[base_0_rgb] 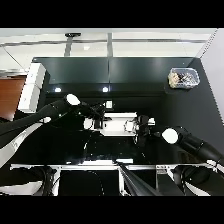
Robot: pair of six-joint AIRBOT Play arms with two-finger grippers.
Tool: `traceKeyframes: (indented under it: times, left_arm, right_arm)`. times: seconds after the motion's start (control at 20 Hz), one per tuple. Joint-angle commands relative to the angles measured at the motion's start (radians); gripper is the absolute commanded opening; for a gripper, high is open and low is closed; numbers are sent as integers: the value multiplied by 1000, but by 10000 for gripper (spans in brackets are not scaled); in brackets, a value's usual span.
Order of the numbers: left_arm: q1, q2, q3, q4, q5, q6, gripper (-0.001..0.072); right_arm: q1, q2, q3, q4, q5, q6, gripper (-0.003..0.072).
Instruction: Fold the box and place the chain.
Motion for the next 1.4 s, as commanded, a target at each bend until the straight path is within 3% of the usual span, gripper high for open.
traceKeyframes:
  times: [0.0,0.55,1.35]
  left_arm:
    - [0,-1,1,0,0,0,24]
    - [0,-1,1,0,0,0,24]
    - [0,-1,1,0,0,0,24]
  right_arm:
    - [1,23,12,-21,-36,24,707]
    - [-130,56,22,-40,38,35,707]
    - [-130,56,59,-40,55,19,707]
